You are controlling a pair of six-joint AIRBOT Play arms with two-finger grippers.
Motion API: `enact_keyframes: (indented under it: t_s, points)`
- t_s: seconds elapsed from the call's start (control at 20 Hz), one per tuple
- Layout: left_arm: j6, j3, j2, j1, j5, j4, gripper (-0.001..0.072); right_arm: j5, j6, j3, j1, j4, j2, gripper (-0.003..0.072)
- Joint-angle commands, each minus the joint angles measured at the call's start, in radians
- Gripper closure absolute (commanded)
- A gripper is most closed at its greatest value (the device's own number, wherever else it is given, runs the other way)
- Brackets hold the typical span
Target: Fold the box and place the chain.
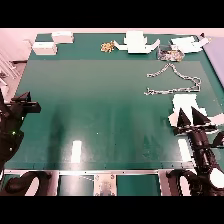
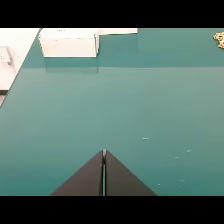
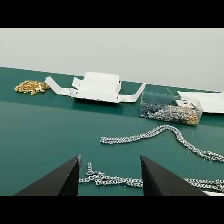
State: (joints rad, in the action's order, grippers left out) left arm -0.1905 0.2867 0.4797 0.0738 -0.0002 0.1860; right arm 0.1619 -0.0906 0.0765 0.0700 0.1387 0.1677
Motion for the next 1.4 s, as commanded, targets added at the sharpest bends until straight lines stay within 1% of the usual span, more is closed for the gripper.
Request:
enact_keyframes:
  t_s: [0.0,0.05,0.1,0.2,0.3,0.35,0.5,0.6,0.7,0.8,0.85,0.95,1.0,1.05,1.15,1.25,1.35]
  points:
    - [0.000,0.000,-0.001,0.001,0.000,0.000,0.0690,0.092,0.004,0.000,0.000,0.014,0.000,0.0238]
    - [0.000,0.000,-0.001,0.001,0.000,0.000,0.0690,0.128,0.002,0.000,0.000,0.058,-0.001,0.0240]
    - [0.000,0.000,-0.001,0.001,0.000,0.000,0.0690,0.125,-0.051,-0.003,0.001,0.077,-0.011,0.0240]
    - [0.000,0.000,-0.001,0.001,0.000,0.000,0.0690,0.103,-0.117,-0.031,0.003,0.128,-0.061,0.0241]
    - [0.000,0.000,-0.001,0.001,0.000,0.000,0.0690,0.053,-0.119,-0.080,0.023,0.167,-0.147,0.0250]
    - [0.000,0.000,-0.001,0.001,0.000,0.000,0.0690,0.033,-0.119,-0.117,0.043,0.196,-0.205,0.0250]
    - [0.000,0.000,-0.001,0.001,0.000,0.000,0.0690,0.031,-0.119,-0.249,0.147,0.257,-0.411,0.0255]
    - [0.000,0.000,-0.001,0.001,0.000,0.000,0.0690,0.068,-0.119,-0.352,0.244,0.318,-0.560,0.0270]
    - [0.000,0.000,-0.001,0.001,0.000,0.000,0.0690,0.199,-0.132,-0.470,0.380,0.327,-0.709,0.0270]
    - [0.000,0.000,-0.001,0.001,0.000,0.000,0.0690,0.412,-0.198,-0.605,0.554,0.356,-0.865,0.0270]
    - [0.000,0.000,-0.001,0.001,0.000,0.000,0.0690,0.504,-0.275,-0.672,0.631,0.406,-0.935,0.0277]
    - [0.000,0.000,-0.001,0.001,0.000,0.000,0.0690,0.682,-0.475,-0.821,0.772,0.575,-1.077,0.0279]
    - [0.000,0.000,-0.001,0.001,0.000,0.000,0.0690,0.750,-0.536,-0.889,0.826,0.628,-1.145,0.0280]
    - [0.000,0.000,-0.001,0.001,0.000,0.000,0.0690,0.784,-0.579,-0.939,0.868,0.641,-1.202,0.0279]
    - [0.000,0.000,0.000,0.001,0.001,0.000,0.0690,0.900,-0.589,-1.042,0.930,0.665,-1.305,0.0279]
    - [0.000,0.000,-0.001,0.001,-0.009,0.000,0.0690,0.959,-0.665,-1.152,0.953,0.767,-1.398,0.0278]
    - [0.000,0.000,-0.001,0.001,-0.009,0.000,0.0690,1.032,-0.730,-1.275,0.956,0.914,-1.488,0.0277]
